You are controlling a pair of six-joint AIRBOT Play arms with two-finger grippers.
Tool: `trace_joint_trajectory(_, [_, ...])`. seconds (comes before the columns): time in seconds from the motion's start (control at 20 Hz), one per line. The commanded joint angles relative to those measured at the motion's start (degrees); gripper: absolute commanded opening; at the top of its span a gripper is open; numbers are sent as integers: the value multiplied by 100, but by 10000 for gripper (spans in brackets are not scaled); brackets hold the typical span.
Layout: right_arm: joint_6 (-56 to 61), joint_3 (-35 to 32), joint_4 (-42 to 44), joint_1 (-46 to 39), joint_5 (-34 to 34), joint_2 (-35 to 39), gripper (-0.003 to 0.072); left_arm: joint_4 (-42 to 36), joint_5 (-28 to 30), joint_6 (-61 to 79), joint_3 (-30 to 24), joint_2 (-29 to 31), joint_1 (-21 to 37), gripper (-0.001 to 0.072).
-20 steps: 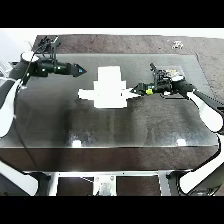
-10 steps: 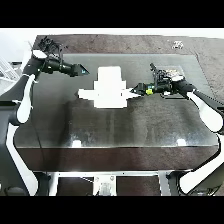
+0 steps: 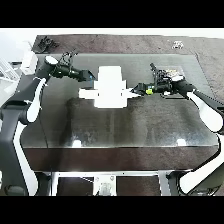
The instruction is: Fold the box and place the chain.
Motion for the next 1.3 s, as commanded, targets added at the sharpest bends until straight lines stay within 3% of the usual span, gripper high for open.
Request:
trace_joint_trajectory(0.0, [-11,4,0,2,-20,-2,8,-179,61,92,7,-79,-33,595])
trace_joint_trajectory(0.05, [-11,4,0,2,-22,-2,9,-227,68,140,7,-81,-33,525])
trace_joint_trajectory(0.75, [-13,4,0,2,-37,-2,9,-302,251,332,7,-289,-321,524])
trace_joint_trajectory(0.85, [-13,4,0,2,-37,-2,9,-450,203,481,9,-319,-323,477])
trace_joint_trajectory(1.25, [-28,4,0,2,-37,-2,9,-660,170,693,7,-363,-323,475])
